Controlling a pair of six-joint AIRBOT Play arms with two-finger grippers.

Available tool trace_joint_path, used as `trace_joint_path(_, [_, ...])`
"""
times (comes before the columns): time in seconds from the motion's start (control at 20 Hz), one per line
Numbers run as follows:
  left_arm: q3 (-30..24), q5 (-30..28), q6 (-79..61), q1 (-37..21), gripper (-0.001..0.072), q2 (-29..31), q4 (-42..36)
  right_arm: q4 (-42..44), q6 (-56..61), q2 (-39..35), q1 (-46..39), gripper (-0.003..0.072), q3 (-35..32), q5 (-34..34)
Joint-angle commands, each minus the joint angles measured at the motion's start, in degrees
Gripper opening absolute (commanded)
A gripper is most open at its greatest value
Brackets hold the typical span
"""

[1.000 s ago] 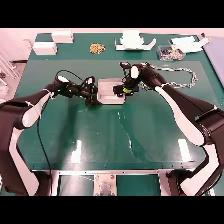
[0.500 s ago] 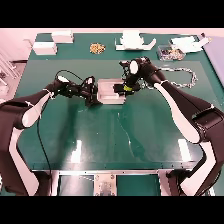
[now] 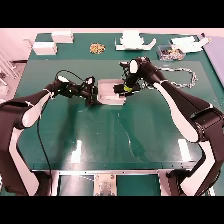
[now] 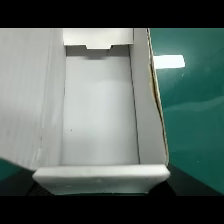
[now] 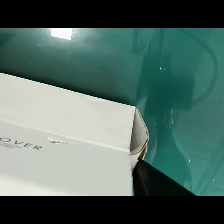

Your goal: Fold the box and place the chain.

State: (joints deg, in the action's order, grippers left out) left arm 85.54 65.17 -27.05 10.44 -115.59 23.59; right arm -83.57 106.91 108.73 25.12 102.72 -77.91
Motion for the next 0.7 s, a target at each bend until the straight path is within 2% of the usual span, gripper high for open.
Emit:
trace_joint_path(0.0, [0.0,-0.2,0.0,0.0,0.0418,0.0,-0.1,0.2,0.0,0.2,0.1,0.0337,0.1,-0.7])
trace_joint_path(0.1, [0.0,-0.2,0.0,0.0,0.0418,0.0,-0.1,1.5,0.0,0.2,0.1,0.0317,0.1,-1.3])
trace_joint_path(0.15, [0.0,-0.2,0.0,0.0,0.0418,0.0,-0.1,1.2,0.0,0.2,0.1,0.0373,0.9,-3.1])
trace_joint_path(0.2, [0.0,-0.2,0.0,0.0,0.0418,0.0,-0.1,1.2,0.0,0.2,0.0,0.0381,1.9,-4.5])
trace_joint_path(0.35, [0.0,-0.2,0.0,0.0,0.0418,0.0,-0.1,-0.4,0.0,0.2,0.0,0.0381,5.5,-6.3])
trace_joint_path(0.5, [0.0,-0.2,0.0,0.0,0.0418,0.0,-0.1,-0.7,0.0,0.2,0.0,0.0379,6.3,-8.2])
trace_joint_path(0.65, [0.0,-0.2,0.0,0.0,0.0418,0.0,-0.1,-1.9,0.0,0.3,0.0,0.0379,6.2,-6.8])
